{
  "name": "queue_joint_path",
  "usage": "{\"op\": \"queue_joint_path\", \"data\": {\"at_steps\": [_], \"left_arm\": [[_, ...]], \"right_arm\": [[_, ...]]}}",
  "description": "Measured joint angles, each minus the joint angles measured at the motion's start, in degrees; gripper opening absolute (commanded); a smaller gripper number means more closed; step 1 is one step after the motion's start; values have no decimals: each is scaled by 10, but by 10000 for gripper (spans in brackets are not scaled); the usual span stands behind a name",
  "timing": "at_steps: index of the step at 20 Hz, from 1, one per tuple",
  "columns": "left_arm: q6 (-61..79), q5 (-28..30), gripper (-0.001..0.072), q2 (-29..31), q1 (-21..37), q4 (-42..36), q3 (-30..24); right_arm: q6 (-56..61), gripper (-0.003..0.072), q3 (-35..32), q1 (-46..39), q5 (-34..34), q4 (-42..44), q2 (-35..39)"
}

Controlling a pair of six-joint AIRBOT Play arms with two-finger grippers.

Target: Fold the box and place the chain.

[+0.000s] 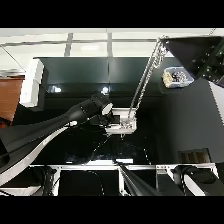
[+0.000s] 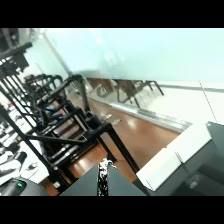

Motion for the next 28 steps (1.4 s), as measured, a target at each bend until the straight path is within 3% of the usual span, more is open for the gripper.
{"op": "queue_joint_path", "data": {"at_steps": [3, 10, 17, 21, 26, 28], "left_arm": [[0, 0, 30, 0, 0, 0, 0], [0, 0, 30, 0, 0, 0, 0], [0, 0, 30, 0, 0, 0, 0], [0, 0, 29, 0, 0, 0, 0], [0, -1, 30, 0, 0, 0, 0], [0, -1, 29, 0, 0, 0, 0]], "right_arm": [[24, 17, 0, 10, 6, -28, -12], [167, 17, 0, 77, 21, -257, -59], [220, 17, -5, 91, 31, -348, -74], [240, 18, -61, 92, 31, -380, -76], [253, 22, -160, 107, -16, -388, -89], [256, 283, -181, 121, -36, -387, -101]]}}
